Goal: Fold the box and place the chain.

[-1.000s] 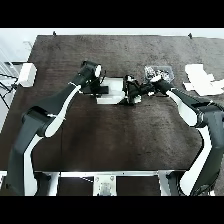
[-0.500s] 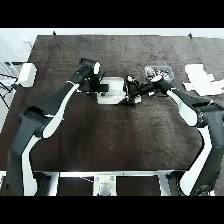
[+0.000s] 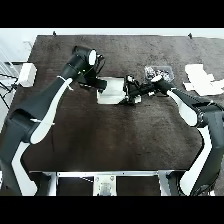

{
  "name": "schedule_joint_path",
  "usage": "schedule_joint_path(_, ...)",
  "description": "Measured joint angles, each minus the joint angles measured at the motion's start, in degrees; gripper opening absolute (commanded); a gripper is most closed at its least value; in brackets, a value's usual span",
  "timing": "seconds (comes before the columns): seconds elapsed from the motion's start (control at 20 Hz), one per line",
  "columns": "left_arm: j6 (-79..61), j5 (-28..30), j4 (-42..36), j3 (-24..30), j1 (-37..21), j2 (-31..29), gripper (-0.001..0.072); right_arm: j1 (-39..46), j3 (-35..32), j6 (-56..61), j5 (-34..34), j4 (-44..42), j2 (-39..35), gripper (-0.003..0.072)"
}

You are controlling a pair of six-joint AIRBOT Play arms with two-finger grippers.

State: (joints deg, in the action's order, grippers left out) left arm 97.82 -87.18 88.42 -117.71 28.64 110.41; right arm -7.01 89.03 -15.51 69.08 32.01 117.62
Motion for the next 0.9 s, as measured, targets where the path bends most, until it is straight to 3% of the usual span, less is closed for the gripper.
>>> schedule_joint_path(0.2, -11.0, 1.3, 0.9, 0.0, -0.3, -5.5, 0.0708, 0.0, 0.0, 0.0, 0.0, 0.0, 0.0, 0.0545)
schedule_joint_path(0.3, -15.5, 3.2, 0.4, 0.1, -1.2, -8.2, 0.0577, 0.0, 0.0, 0.0, 0.0, 0.0, 0.0, 0.0545)
schedule_joint_path(0.4, -20.7, 4.9, -2.0, 1.1, -2.8, -10.5, 0.0546, 0.0, 0.0, 0.0, 0.0, 0.0, 0.0, 0.0545)
schedule_joint_path(0.55, -32.6, 6.0, -12.0, 3.6, -7.3, -12.7, 0.0546, 0.0, 0.0, 0.0, 0.0, 0.0, 0.0, 0.0545)
schedule_joint_path(0.75, -51.9, 6.2, -31.2, 8.2, -15.6, -13.8, 0.0546, 0.0, 0.0, 0.0, 0.0, 0.0, 0.0, 0.0545)
schedule_joint_path(0.9, -62.2, 8.5, -38.6, 11.6, -20.1, -14.1, 0.0545, 0.0, 0.0, 0.0, 0.0, 0.0, 0.0, 0.0545)
